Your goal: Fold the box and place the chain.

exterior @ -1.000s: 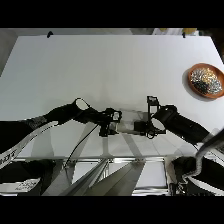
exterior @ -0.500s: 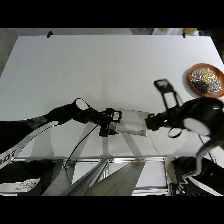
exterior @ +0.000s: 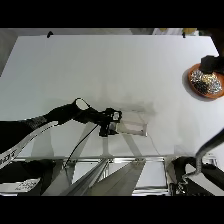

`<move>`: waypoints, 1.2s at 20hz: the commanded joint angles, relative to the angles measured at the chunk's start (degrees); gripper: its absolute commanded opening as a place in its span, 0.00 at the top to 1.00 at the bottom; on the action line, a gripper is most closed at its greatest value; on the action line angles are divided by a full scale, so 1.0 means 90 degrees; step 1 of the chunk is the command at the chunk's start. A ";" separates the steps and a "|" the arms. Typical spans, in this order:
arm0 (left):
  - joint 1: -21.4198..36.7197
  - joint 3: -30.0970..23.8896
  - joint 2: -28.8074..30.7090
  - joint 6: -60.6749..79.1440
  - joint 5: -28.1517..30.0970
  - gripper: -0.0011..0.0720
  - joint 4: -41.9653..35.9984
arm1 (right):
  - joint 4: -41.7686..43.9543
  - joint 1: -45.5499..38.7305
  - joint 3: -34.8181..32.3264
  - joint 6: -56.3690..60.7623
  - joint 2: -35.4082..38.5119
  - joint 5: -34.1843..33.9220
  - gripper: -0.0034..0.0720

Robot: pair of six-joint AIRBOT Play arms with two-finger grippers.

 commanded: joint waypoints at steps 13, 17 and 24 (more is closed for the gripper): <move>-0.0002 0.0002 0.0000 0.0000 0.0002 0.64 0.0002 | 0.0114 -0.2067 0.0393 -0.1083 -0.3733 -0.1525 0.67; -0.0002 0.0002 0.0000 0.0000 0.0002 0.64 0.0002 | 0.0121 -0.2064 0.0393 -0.1083 -0.3881 -0.1681 0.67; -0.0002 0.0002 0.0002 0.0000 0.0002 0.64 0.0002 | 0.0192 -0.2064 0.0391 -0.1078 -0.3963 -0.1705 0.67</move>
